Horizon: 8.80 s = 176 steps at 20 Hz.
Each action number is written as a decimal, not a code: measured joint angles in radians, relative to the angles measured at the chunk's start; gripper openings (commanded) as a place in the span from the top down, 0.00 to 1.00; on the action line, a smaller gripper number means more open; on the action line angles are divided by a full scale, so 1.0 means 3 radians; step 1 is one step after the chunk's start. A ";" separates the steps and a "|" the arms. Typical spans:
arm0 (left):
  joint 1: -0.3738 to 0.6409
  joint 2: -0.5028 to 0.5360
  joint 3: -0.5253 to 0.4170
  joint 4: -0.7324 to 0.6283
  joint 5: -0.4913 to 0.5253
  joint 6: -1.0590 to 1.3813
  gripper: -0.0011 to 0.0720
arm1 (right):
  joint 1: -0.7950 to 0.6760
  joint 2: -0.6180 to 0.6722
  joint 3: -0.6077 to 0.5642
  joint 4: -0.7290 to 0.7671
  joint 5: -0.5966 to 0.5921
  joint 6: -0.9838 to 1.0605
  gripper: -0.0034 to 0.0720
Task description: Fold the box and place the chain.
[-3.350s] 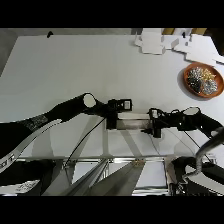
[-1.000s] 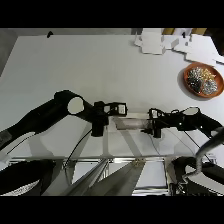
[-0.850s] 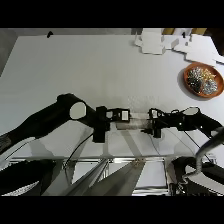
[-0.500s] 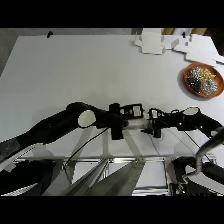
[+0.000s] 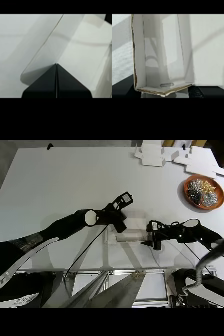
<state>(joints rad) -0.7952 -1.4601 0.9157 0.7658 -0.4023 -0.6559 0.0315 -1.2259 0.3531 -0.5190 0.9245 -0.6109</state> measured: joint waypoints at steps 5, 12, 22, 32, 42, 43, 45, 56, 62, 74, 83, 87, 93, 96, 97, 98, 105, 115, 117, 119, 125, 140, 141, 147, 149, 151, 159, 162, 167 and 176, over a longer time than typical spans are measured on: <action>0.0128 0.0051 -0.0001 -0.0022 -0.0146 0.0001 0.98 | 0.0000 0.0000 0.0001 0.0001 0.0000 0.0001 0.43; 0.0324 0.0561 -0.0023 0.0684 -0.1188 0.0006 0.98 | 0.0000 0.0000 0.0000 0.0000 -0.0001 0.0000 0.43; 0.0326 0.0501 -0.0379 0.0867 -0.1516 0.0697 0.55 | 0.0000 0.0000 0.0000 -0.0001 -0.0001 -0.0001 0.43; 0.0327 0.0488 -0.0532 0.0596 -0.1217 0.1687 0.50 | 0.0000 0.0000 0.0000 -0.0001 0.0000 -0.0001 0.43; 0.0179 0.0390 -0.0537 0.0280 -0.1021 0.2068 0.52 | 0.0000 0.0000 0.0000 -0.0001 0.0000 -0.0001 0.43; 0.0172 0.0374 -0.0537 0.0248 -0.1008 0.2078 0.53 | 0.0000 0.0000 0.0000 -0.0001 -0.0001 -0.0001 0.43; 0.0158 0.0351 -0.0537 0.0164 -0.0992 0.2090 0.64 | 0.0000 0.0000 0.0000 -0.0001 -0.0001 -0.0001 0.43; 0.0127 0.0299 -0.0538 -0.0351 -0.0819 0.2131 0.81 | 0.0000 0.0000 0.0000 -0.0001 0.0000 0.0000 0.43; 0.0051 0.0220 -0.0537 -0.0561 -0.0792 0.2179 0.34 | 0.0000 0.0000 0.0001 -0.0003 -0.0001 -0.0009 0.43; 0.0229 0.0690 -0.0537 -0.0170 -0.1144 0.1080 0.90 | 0.0000 0.0000 0.0001 -0.0001 0.0000 0.0001 0.43; 0.0856 0.1186 -0.0786 0.0818 -0.1457 -0.2037 0.98 | 0.0000 0.0000 0.0001 -0.0001 0.0000 0.0001 0.43; 0.0829 0.0872 -0.0919 0.0556 -0.1350 -0.2392 0.98 | 0.0000 0.0000 0.0001 -0.0001 0.0000 0.0001 0.43; 0.0645 0.0519 -0.0961 0.0020 -0.1197 -0.2516 0.98 | 0.0000 0.0000 0.0001 -0.0001 0.0000 0.0000 0.43; 0.0609 0.0504 -0.0965 -0.0181 -0.1184 -0.2527 0.98 | 0.0000 0.0000 0.0000 -0.0001 0.0000 0.0000 0.43; 0.0603 0.0530 -0.0965 -0.0212 -0.1189 -0.2528 0.98 | 0.0000 0.0000 0.0001 -0.0001 0.0000 0.0000 0.43; 0.0598 0.0570 -0.0963 -0.0243 -0.1190 -0.2527 0.98 | 0.0000 0.0000 0.0001 -0.0001 0.0000 0.0000 0.43; 0.0507 0.0738 -0.0849 -0.0337 -0.1150 -0.2528 0.87 | 0.0000 0.0000 0.0001 -0.0001 0.0000 0.0000 0.43; 0.0362 0.0708 -0.0753 -0.0402 -0.1007 -0.2529 0.67 | 0.0000 0.0000 0.0001 -0.0001 0.0000 0.0000 0.43; 0.0322 0.0675 -0.0748 -0.0404 -0.0992 -0.2529 0.67 | 0.0000 0.0000 0.0001 -0.0001 0.0000 -0.0001 0.43; 0.0286 0.0649 -0.0725 -0.0403 -0.0984 -0.2529 0.67 | 0.0000 0.0000 0.0001 -0.0001 0.0000 -0.0001 0.43; 0.0191 0.0538 -0.0548 -0.0210 -0.1020 -0.2714 0.54 | 0.0000 0.0000 0.0001 -0.0001 0.0000 -0.0001 0.43; -0.0188 0.0041 0.0356 0.1231 -0.1843 -0.4468 0.55 | 0.0000 0.0000 0.0001 -0.0001 0.0000 -0.0001 0.43; -0.0211 -0.0003 0.0431 0.1317 -0.1907 -0.4607 0.55 | 0.0000 0.0000 0.0001 -0.0001 0.0000 0.0000 0.43; -0.0350 -0.0324 0.0902 0.1713 -0.2179 -0.5372 0.62 | 0.0000 0.0000 0.0001 0.0000 0.0000 0.0000 0.43; -0.0397 -0.0454 0.1061 0.1831 -0.2310 -0.5553 0.64 | 0.0000 0.0000 0.0001 0.0000 0.0000 0.0000 0.43; -0.0436 -0.0553 0.1162 0.1930 -0.2389 -0.5715 0.64 | 0.0000 0.0000 0.0001 -0.0001 0.0000 0.0000 0.43; -0.0530 -0.0727 0.1269 0.2112 -0.2571 -0.6133 0.81 | 0.0000 0.0000 0.0001 -0.0001 0.0000 0.0000 0.43; -0.0548 -0.0743 0.1273 0.2169 -0.2595 -0.6185 0.99 | 0.0000 0.0000 0.0001 -0.0001 0.0000 -0.0001 0.43; -0.0554 -0.0750 0.1275 0.2199 -0.2622 -0.6209 0.85 | 0.0001 0.0000 0.0001 -0.0001 -0.0003 -0.0003 0.43; -0.0553 -0.0755 0.1321 0.2204 -0.2715 -0.6219 0.79 | 0.0000 0.0000 0.0000 0.0000 -0.0001 0.0003 0.43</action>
<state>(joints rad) -0.9611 -1.6867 1.3121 1.4269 -1.2167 -2.5217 0.0315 -1.2259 0.3531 -0.5190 0.9241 -0.6102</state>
